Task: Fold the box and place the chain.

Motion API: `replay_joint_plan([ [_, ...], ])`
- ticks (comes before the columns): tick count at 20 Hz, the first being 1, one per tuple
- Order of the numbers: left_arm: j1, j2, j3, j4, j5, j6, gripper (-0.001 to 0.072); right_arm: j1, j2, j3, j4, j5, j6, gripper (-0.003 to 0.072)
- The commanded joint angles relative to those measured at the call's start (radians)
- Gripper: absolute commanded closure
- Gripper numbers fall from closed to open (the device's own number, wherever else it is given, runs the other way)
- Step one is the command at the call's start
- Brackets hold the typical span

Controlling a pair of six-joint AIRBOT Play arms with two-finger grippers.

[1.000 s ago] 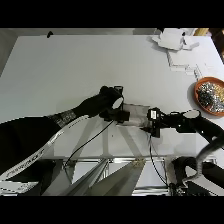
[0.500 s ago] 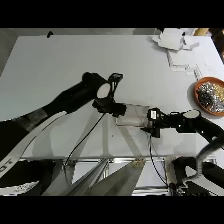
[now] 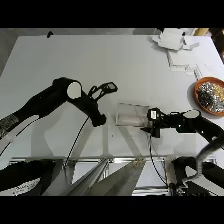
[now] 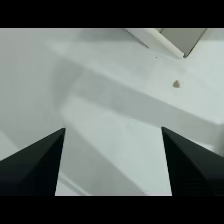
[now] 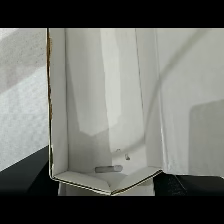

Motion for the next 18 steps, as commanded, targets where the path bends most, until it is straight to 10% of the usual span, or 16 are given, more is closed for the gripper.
replay_joint_plan([
  [1,0.064,-0.004,-0.154,-0.256,0.239,0.846,0.0018,0.000,0.000,0.000,0.000,0.000,0.000,0.0284],
  [8,0.071,-0.161,-0.181,-0.673,0.261,1.341,0.0014,0.000,0.000,0.000,0.000,0.000,0.000,0.0284],
  [18,0.061,-0.210,-0.181,-0.763,0.252,1.354,0.0011,0.000,0.000,0.000,0.000,0.000,0.000,0.0284],
])
